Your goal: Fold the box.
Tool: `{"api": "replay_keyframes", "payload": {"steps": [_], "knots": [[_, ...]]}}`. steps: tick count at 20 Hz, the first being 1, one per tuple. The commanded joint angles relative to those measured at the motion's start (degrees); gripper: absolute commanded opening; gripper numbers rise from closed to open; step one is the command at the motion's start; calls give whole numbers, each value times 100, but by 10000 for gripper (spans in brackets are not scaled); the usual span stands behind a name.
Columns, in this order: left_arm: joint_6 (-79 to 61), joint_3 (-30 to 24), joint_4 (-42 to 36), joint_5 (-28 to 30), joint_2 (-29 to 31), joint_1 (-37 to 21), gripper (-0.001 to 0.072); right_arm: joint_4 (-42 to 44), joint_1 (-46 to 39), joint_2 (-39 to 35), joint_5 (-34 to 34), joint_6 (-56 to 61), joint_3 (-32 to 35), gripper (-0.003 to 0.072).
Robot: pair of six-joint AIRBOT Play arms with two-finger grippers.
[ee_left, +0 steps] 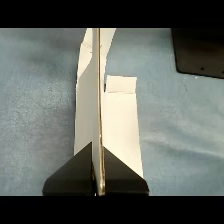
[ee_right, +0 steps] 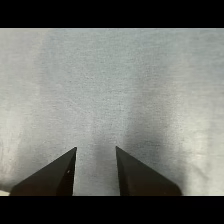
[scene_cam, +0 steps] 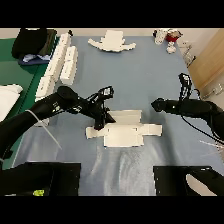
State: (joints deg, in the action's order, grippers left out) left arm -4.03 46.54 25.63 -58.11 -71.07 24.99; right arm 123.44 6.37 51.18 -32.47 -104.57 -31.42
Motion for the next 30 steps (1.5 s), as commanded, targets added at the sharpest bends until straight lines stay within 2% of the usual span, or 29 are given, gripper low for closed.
{"api": "replay_keyframes", "payload": {"steps": [1, 5, 11, 18, 23, 27, 30], "knots": [[199, 334, 22, -693, -531, -151, 13, 26, 2, -4, -13, 24, -4, 388], [197, 332, 33, -494, -756, -151, 14, 68, 2, -4, -13, 24, -4, 388], [199, 334, 33, -105, -767, -153, 14, 87, 2, -4, -13, 22, -4, 388], [247, 332, 28, -448, -767, -144, 14, 87, 4, -4, -24, 22, -4, 388], [201, 332, 31, -420, -767, -125, 13, 87, 4, -4, -59, 22, -4, 387], [-157, 282, 9, -79, -549, 109, 8, 87, 2, -4, -98, 22, -4, 387], [-247, -50, 9, 612, -7, 310, 8, 85, 2, -4, -103, 22, -4, 387]]}}
